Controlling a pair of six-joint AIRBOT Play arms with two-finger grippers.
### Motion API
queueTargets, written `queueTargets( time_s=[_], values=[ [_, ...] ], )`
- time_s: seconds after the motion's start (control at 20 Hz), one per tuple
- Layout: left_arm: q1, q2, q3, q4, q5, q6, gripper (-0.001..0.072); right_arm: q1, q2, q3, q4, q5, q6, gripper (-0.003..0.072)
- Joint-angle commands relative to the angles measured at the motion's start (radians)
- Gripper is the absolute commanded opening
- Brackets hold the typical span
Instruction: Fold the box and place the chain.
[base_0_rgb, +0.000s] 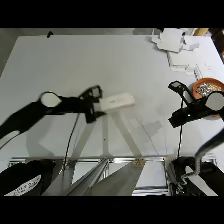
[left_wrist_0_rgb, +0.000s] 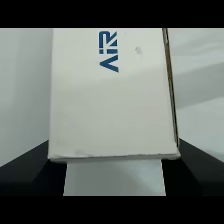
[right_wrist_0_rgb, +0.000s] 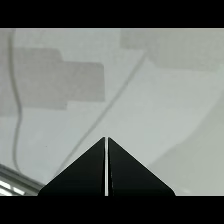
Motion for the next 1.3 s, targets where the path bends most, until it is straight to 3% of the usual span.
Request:
queueTargets(
  time_s=[0.0, 0.15, 0.25, 0.55, 0.65, 0.75, 0.9, 1.1, 1.25],
  values=[
    [0.248, 0.227, 0.0, 0.343, -0.013, -0.496, 0.0236, -0.001, 0.001, 0.001, 0.0, 0.0, 0.0, 0.0025],
    [0.459, 0.333, 0.0, 0.551, -0.055, -0.781, 0.0236, -0.001, 0.001, 0.001, 0.0, 0.0, 0.0, 0.0025],
    [0.57, 0.343, -0.001, 0.65, -0.125, -0.914, 0.0236, -0.001, 0.001, 0.001, 0.0, 0.001, 0.0, 0.0025],
    [0.731, 0.3, -0.01, 0.799, -0.275, -1.087, 0.0239, -0.001, 0.001, 0.001, 0.0, 0.001, 0.0, 0.0025],
    [0.74, 0.282, -0.022, 0.8, -0.284, -1.118, 0.0364, -0.001, 0.001, 0.001, 0.0, 0.001, 0.0, 0.0025],
    [0.74, 0.271, -0.052, 0.799, -0.285, -1.135, 0.0437, -0.001, 0.001, 0.001, 0.0, 0.001, 0.0, 0.0025],
    [0.739, 0.269, -0.109, 0.793, -0.282, -1.139, 0.0694, -0.001, 0.001, 0.001, 0.0, 0.001, 0.0, 0.0025],
    [0.734, 0.29, -0.111, 0.795, -0.272, -1.16, 0.0711, -0.001, 0.001, 0.001, 0.0, 0.001, 0.0, 0.0025],
    [0.734, 0.373, -0.111, 0.794, -0.274, -1.159, 0.071, -0.001, 0.001, 0.001, 0.0, 0.001, 0.0, 0.0025]
  ],
)
